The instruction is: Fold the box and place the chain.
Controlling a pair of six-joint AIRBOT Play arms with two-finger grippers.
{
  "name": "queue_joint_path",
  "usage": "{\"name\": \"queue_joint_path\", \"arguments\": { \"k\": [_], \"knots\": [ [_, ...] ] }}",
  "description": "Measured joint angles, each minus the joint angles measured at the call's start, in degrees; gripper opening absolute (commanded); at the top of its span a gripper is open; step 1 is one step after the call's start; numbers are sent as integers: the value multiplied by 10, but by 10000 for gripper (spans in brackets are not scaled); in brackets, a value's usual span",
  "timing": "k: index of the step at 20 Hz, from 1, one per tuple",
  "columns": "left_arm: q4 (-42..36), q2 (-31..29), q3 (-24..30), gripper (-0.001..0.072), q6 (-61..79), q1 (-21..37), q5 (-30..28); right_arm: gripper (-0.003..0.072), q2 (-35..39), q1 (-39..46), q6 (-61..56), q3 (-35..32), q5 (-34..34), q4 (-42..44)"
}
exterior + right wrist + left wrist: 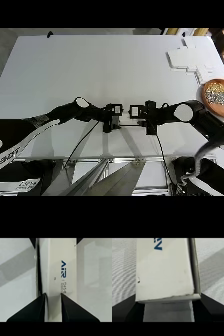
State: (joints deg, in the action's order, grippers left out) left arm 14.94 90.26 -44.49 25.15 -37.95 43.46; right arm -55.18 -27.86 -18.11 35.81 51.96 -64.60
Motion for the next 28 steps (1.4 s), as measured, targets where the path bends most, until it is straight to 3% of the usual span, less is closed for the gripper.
{"name": "queue_joint_path", "arguments": {
  "k": [5,7,9,10,17,19,20,21,22,28],
  "knots": [
    [0,0,0,274,1,0,0,160,0,0,0,0,-4,1],
    [0,0,0,274,1,0,0,211,0,0,0,0,-4,2],
    [0,0,0,274,2,0,0,324,0,0,0,0,-2,5],
    [1,0,0,274,3,0,3,344,0,0,0,0,0,7],
    [1,0,0,274,3,0,2,343,26,0,0,0,26,29],
    [1,0,0,274,2,0,2,307,40,0,0,0,28,32],
    [1,0,0,274,2,0,1,235,45,0,0,0,28,33],
    [1,0,0,274,2,0,1,100,49,0,-3,0,28,33],
    [1,0,0,274,2,0,1,14,51,2,-7,0,27,33],
    [1,0,0,274,2,0,1,13,48,18,-21,-1,28,30]
  ]
}}
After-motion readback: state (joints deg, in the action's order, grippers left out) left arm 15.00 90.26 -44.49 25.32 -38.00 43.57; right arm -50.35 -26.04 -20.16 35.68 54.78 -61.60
